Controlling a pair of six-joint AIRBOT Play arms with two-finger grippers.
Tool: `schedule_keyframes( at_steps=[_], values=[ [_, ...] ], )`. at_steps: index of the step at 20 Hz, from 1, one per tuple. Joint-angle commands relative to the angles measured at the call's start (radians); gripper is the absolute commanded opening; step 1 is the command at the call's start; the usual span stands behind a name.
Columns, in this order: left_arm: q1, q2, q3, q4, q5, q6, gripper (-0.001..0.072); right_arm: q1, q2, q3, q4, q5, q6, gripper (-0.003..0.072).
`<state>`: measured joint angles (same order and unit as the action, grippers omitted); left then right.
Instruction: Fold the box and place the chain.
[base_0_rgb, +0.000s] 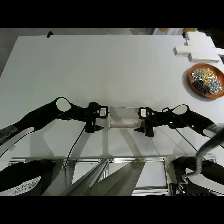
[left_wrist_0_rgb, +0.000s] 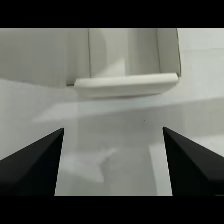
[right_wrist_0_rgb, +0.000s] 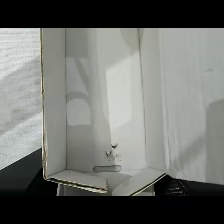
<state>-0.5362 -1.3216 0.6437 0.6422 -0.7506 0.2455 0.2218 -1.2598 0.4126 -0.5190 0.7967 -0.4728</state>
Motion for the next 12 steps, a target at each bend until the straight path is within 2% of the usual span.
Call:
schedule_keyframes(
  at_steps=[1,5,12],
  values=[
    [-0.012,-0.049,-0.006,-0.159,0.040,0.153,0.0700,0.000,0.001,0.000,0.000,0.000,0.000,0.0326],
    [-0.038,-0.078,-0.006,-0.267,0.026,0.227,0.0700,0.000,0.001,0.000,0.000,0.000,0.000,0.0326],
    [-0.039,-0.093,-0.006,-0.267,-0.010,0.227,0.0702,0.000,0.001,0.000,0.000,0.000,0.000,0.0326]
  ],
)
